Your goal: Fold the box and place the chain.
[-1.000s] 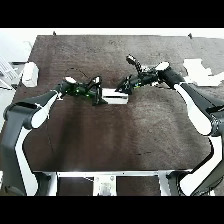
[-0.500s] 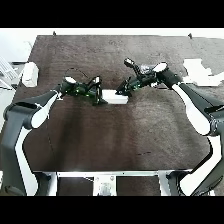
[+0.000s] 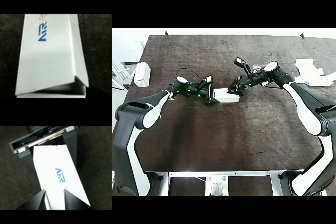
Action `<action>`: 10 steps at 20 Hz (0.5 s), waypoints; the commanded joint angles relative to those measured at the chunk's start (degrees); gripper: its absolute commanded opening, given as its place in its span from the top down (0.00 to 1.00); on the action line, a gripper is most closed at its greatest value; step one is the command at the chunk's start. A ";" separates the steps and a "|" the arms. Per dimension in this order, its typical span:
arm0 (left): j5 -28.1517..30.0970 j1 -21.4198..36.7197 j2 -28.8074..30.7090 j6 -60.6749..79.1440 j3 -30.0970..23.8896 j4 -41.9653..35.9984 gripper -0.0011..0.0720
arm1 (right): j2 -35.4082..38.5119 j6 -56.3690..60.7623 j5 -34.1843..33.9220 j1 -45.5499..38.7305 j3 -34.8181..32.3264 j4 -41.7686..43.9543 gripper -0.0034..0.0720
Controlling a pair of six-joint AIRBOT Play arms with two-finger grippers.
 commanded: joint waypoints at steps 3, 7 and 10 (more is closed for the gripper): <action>-0.33 -0.04 0.04 0.11 0.00 0.20 0.42 | 0.22 0.07 -0.22 0.04 1.55 0.15 0.59; -0.33 -0.04 0.04 0.13 0.00 0.20 0.42 | -0.13 0.04 -0.55 0.42 1.53 -0.63 0.59; -0.33 -0.04 0.04 0.13 0.00 0.20 0.42 | -0.79 0.04 -1.01 0.42 1.51 -1.11 0.53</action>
